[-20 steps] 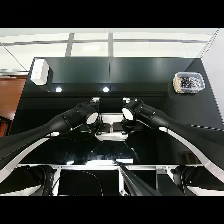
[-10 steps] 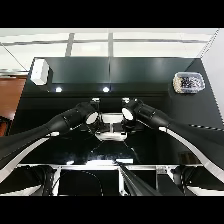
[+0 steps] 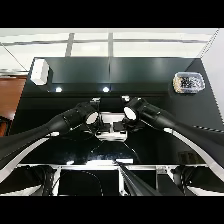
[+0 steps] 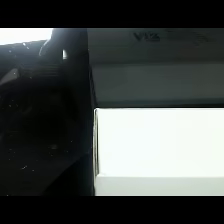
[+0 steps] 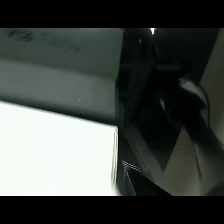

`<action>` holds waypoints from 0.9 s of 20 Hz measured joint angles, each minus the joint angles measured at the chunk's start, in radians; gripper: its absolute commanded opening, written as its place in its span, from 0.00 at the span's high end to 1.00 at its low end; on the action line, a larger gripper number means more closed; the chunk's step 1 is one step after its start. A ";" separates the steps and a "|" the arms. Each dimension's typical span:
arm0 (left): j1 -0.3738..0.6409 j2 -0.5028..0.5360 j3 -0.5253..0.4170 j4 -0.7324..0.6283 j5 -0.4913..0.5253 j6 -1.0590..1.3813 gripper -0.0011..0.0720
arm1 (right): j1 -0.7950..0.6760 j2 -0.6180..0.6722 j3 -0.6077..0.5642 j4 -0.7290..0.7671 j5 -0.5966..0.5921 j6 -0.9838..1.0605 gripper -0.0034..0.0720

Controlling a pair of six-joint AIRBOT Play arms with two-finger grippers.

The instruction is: Fold the box and place the chain.

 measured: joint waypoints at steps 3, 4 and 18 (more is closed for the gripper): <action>0.000 0.000 0.000 0.000 -0.002 -0.002 0.95 | -0.002 0.127 0.000 -0.029 0.031 -0.067 0.53; 0.000 0.000 0.000 0.000 -0.002 -0.002 0.95 | -0.005 0.180 0.000 -0.070 0.053 -0.082 0.53; 0.000 0.000 0.000 0.000 -0.001 -0.003 0.95 | -0.848 0.335 -0.178 -0.531 -0.316 -0.043 0.08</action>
